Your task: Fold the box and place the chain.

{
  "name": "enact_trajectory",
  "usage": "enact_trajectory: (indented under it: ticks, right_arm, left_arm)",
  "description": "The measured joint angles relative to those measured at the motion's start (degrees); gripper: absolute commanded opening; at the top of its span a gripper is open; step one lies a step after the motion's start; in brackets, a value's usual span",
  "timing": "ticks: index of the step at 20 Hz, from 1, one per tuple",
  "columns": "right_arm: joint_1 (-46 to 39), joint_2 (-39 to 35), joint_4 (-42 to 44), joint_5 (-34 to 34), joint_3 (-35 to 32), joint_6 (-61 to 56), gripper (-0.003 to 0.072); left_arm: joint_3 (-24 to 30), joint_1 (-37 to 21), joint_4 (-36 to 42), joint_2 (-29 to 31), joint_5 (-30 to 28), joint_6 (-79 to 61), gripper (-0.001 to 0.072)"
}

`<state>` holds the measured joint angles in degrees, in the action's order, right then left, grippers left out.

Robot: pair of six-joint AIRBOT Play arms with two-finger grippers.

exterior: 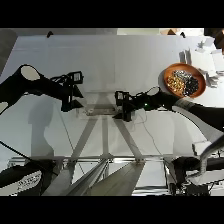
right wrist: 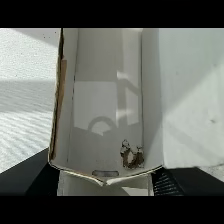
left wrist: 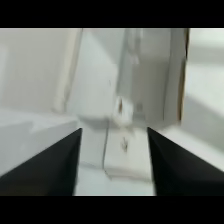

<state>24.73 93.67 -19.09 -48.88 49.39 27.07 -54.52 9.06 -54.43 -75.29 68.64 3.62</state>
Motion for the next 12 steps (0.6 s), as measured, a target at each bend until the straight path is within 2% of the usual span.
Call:
enact_trajectory:
  ticks: [3,4,5,6,12]
  right_arm:
    - [0.00,0.00,0.02,0.02,0.00,0.00,0.0549]
    - [0.00,0.00,0.02,0.02,0.00,0.00,0.0549]
    - [0.00,0.00,0.02,0.04,-0.02,0.00,0.0549]
    - [0.00,0.00,0.02,0.04,0.00,0.00,0.0549]
    - [0.00,0.00,0.02,0.02,0.00,0.00,0.0549]
  left_arm:
    - [1.90,0.81,-2.56,-0.59,-2.16,-0.09,0.0686]
    - [2.84,1.25,-3.08,-0.70,-2.97,-0.33,0.0620]
    - [3.76,1.66,-3.50,-0.76,-3.63,-0.46,0.0489]
    - [4.74,2.03,-3.78,-0.83,-4.35,-0.61,0.0454]
    - [8.70,3.02,-4.09,-0.92,-7.93,-1.03,0.0451]
